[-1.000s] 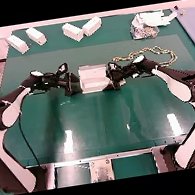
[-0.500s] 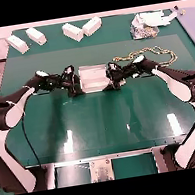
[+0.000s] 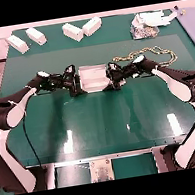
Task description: Fold the box and place the chain.
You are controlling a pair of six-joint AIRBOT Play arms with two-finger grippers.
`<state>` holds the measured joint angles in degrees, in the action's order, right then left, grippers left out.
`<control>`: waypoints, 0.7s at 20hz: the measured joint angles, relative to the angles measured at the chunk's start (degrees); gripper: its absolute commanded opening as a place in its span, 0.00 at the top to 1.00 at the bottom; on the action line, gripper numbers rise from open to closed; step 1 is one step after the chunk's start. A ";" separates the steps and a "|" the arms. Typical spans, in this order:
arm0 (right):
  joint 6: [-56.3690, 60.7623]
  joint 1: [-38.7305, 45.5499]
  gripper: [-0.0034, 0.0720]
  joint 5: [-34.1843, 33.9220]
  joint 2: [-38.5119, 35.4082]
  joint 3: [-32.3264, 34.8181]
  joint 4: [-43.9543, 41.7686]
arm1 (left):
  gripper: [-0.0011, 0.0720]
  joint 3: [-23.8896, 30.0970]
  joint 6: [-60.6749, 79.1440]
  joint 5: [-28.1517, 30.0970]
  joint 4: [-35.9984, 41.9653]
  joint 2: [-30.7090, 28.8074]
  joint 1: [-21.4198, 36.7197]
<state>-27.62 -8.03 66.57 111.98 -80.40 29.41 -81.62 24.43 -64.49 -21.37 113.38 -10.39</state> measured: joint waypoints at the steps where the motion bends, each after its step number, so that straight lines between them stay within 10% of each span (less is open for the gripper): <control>1: 0.00 0.00 0.30 -0.02 0.00 0.00 0.00 | 0.00 0.00 -0.37 0.04 -0.02 0.00 0.00; 14: -0.02 -0.02 0.30 -0.04 0.00 0.00 0.00 | 0.02 -0.68 -2.03 0.22 -2.10 0.00 -0.57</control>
<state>-27.64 -8.05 66.52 111.98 -80.40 29.41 -82.30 22.39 -64.27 -23.46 113.38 -10.96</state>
